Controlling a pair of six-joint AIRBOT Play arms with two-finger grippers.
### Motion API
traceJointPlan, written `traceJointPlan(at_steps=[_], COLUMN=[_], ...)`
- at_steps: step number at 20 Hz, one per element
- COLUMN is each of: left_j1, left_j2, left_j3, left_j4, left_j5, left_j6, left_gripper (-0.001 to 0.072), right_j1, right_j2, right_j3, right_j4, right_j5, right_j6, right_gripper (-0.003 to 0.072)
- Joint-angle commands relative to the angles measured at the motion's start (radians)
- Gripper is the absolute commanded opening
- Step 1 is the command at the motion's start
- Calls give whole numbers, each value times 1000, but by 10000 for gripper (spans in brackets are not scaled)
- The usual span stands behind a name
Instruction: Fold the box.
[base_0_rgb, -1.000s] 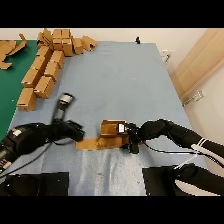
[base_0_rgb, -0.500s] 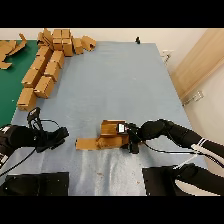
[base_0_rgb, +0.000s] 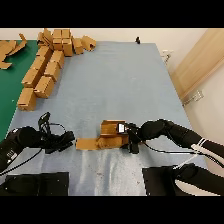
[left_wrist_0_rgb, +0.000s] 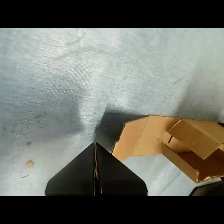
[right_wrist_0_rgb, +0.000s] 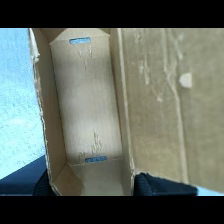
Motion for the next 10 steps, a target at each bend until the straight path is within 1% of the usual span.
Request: traceJointPlan(at_steps=[1, 4, 6, 10], left_j1=[1, 1, 0, -54], left_j2=[-60, -99, -106, -106], left_j3=[-5, -5, -5, -5], left_j4=[-63, -145, -204, -223], left_j5=[40, 41, 51, 117], left_j6=[104, 210, 290, 372], left_gripper=[12, 12, 12, 12], right_j1=[0, 0, 0, 0], right_j2=[0, 0, 0, 0], right_j3=[0, 0, 0, 0], right_j4=[0, 0, 0, 0], right_j5=[0, 0, 0, 0], right_j6=[0, 0, 0, 0], right_gripper=[491, 491, 492, 492])
